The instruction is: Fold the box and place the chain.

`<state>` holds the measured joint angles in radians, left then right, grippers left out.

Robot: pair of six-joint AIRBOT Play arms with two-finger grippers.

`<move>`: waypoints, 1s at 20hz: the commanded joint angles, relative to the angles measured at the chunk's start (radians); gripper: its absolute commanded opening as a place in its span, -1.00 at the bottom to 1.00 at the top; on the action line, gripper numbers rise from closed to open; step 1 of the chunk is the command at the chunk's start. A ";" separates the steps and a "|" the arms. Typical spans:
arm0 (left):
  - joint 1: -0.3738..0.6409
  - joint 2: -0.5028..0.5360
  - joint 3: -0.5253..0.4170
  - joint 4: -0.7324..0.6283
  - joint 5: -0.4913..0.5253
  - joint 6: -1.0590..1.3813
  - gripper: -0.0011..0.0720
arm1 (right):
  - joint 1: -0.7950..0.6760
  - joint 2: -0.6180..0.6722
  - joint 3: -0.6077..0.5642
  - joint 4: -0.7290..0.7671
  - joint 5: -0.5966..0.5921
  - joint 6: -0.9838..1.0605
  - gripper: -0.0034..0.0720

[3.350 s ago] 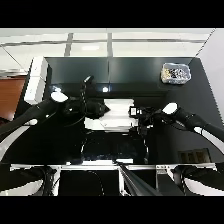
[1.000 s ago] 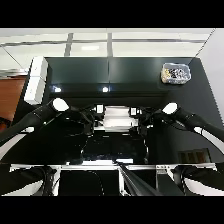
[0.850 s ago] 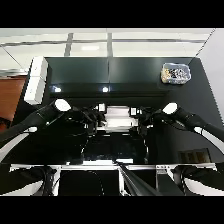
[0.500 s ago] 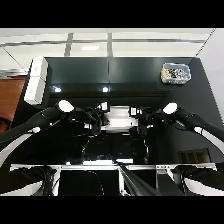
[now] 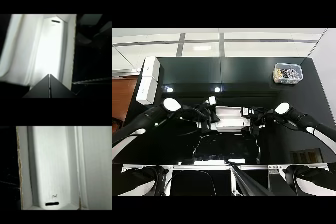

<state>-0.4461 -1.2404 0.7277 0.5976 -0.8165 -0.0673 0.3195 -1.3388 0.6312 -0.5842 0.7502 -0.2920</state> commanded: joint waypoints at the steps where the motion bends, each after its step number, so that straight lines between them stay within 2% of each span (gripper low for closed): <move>1: 0.092 0.137 0.001 0.197 -0.069 -0.327 -0.92 | 0.001 0.000 -0.001 0.000 0.001 0.000 -0.46; 3: 0.187 0.187 -0.002 0.388 -0.123 -0.711 -0.92 | 0.001 0.000 -0.001 0.000 0.001 0.000 -0.46; 5: 0.308 0.179 -0.025 0.532 -0.215 -1.118 -0.92 | 0.001 0.000 -0.001 0.000 0.001 0.000 -0.46; 6: 0.376 0.161 -0.047 0.544 -0.261 -1.328 -0.91 | 0.001 0.000 -0.001 0.000 0.001 0.000 -0.46; 7: 0.441 0.134 -0.071 0.502 -0.301 -1.415 -0.91 | 0.001 0.000 -0.001 0.000 0.001 0.000 -0.46; 9: 0.547 0.056 -0.117 0.279 -0.375 -1.250 -0.91 | 0.001 0.000 -0.001 0.000 0.001 0.000 -0.46; 11: 0.570 -0.026 -0.145 0.069 -0.375 -1.122 -0.92 | 0.001 0.000 -0.001 0.000 0.001 0.000 -0.46; 12: 0.557 -0.063 -0.144 0.019 -0.358 -1.085 -0.92 | 0.001 0.000 -0.001 0.000 0.001 0.000 -0.46; 14: 0.507 -0.124 -0.143 -0.040 -0.301 -1.044 -0.92 | 0.001 0.000 -0.001 0.000 0.001 0.000 -0.47; 16: 0.435 -0.164 -0.143 -0.044 -0.253 -1.032 -0.92 | 0.001 0.000 -0.001 0.000 0.001 0.000 -0.47; 20: 0.311 -0.189 -0.143 -0.078 -0.194 -0.912 -0.92 | 0.000 0.000 -0.001 0.000 0.001 0.000 -0.46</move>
<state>-0.0650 -1.4017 0.5865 0.5751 -1.0569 -1.0721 0.3195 -1.3388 0.6308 -0.5842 0.7506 -0.2924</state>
